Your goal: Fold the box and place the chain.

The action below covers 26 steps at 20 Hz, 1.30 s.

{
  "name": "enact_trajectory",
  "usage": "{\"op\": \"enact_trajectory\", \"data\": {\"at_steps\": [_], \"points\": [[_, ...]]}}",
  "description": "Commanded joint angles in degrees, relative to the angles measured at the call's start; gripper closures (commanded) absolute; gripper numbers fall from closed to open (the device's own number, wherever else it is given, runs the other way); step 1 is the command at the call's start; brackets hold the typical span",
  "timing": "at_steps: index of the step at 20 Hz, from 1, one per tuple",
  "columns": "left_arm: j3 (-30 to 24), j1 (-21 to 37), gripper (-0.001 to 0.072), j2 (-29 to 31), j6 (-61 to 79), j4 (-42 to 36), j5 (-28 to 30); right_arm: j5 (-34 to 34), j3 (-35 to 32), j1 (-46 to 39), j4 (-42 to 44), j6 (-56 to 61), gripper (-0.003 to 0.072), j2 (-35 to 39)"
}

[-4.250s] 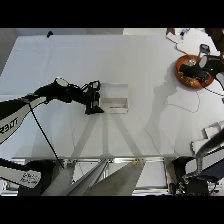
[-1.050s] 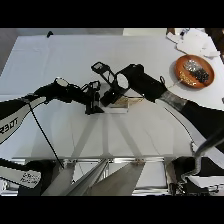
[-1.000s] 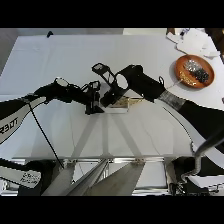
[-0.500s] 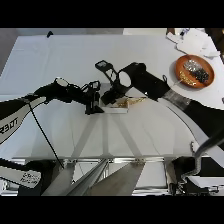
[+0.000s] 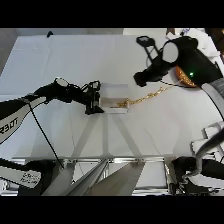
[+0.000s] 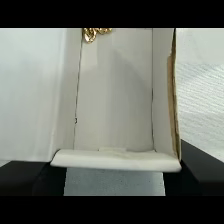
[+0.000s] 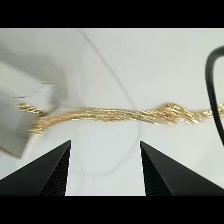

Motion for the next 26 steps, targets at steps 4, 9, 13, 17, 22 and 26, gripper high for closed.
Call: {"op": "enact_trajectory", "data": {"at_steps": [4,9,13,17,22,26], "points": [[0.0,0.0,0.0318,0.0,0.0,0.0,0.0,-2.7,-7.6,-6.6,-2.6,9.4,0.0205,-2.1],[0.0,0.0,0.0318,0.0,0.0,0.0,0.0,-5.5,-10.1,-6.6,-2.9,16.3,0.0204,-8.5],[0.0,0.0,0.0318,0.0,0.0,0.0,0.0,-6.4,-10.1,-6.6,-3.5,20.4,0.0205,-11.1],[0.0,0.0,0.0318,0.0,0.0,0.0,0.0,-8.7,-10.1,-6.6,-4.5,20.7,0.0208,-12.6],[0.0,0.0,0.0317,0.0,0.0,0.0,0.0,-12.4,-10.1,-6.6,-6.4,20.7,0.0291,-12.9],[0.0,0.0,0.0317,0.0,0.0,0.0,0.0,-12.0,-10.1,-6.6,-6.5,20.7,0.0311,-14.2]]}}
